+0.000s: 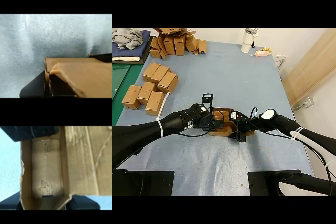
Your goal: Fold the box.
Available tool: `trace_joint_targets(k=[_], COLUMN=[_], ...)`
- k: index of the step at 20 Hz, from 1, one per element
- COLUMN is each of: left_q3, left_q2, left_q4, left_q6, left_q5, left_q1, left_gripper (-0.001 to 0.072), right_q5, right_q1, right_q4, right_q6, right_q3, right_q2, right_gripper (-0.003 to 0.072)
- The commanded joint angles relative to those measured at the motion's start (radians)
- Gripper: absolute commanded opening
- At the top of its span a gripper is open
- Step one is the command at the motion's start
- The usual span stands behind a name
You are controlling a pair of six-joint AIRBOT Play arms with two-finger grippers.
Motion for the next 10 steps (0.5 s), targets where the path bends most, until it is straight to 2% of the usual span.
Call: trace_joint_targets(k=[1, 5, 10], left_q3=[0.001, 0.008, 0.045], left_q2=[0.002, 0.006, 0.006], left_q4=[-0.002, -0.002, -0.002], left_q6=[-0.003, 0.013, 0.106], left_q5=[0.015, 0.006, -0.067], left_q1=[-0.003, -0.003, -0.001], left_gripper=[0.0016, 0.0017, 0.0018], right_q5=[-0.003, -0.002, -0.002], right_q1=[0.000, 0.000, 0.000], right_q4=[-0.001, 0.000, 0.000], right_q6=[0.000, 0.000, 0.000], right_q3=[0.000, 0.000, 0.000], right_q2=[0.000, 0.000, 0.000], right_gripper=[0.0575, 0.0574, 0.0575])
